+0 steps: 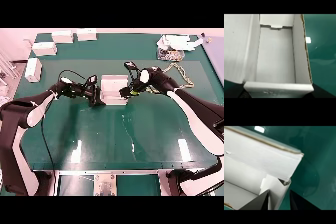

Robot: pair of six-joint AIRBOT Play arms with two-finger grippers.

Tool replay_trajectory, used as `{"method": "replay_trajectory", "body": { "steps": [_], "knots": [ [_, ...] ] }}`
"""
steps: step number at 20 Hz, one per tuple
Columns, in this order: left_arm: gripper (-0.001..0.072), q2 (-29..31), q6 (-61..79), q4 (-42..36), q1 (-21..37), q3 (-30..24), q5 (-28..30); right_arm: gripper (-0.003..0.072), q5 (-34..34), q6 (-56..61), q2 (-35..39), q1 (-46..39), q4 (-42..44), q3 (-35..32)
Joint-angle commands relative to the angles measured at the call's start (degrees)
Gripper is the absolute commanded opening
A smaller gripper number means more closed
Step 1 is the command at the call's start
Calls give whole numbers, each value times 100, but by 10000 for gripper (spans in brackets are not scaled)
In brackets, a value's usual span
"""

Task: Fold the box and place the chain.

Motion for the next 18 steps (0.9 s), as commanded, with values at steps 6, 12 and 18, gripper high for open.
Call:
{"method": "replay_trajectory", "body": {
  "steps": [6, 12, 18],
  "knots": [
    [447, 4, 0, -42, 2, 2, -2, 320, -46, 243, -208, 72, -4, 72],
    [447, 4, 0, -44, 2, 2, 0, 319, 308, 313, -409, 151, -83, 402],
    [447, 4, 0, -55, 2, 2, 0, 273, 649, 476, -433, 151, -315, 509]
  ]
}}
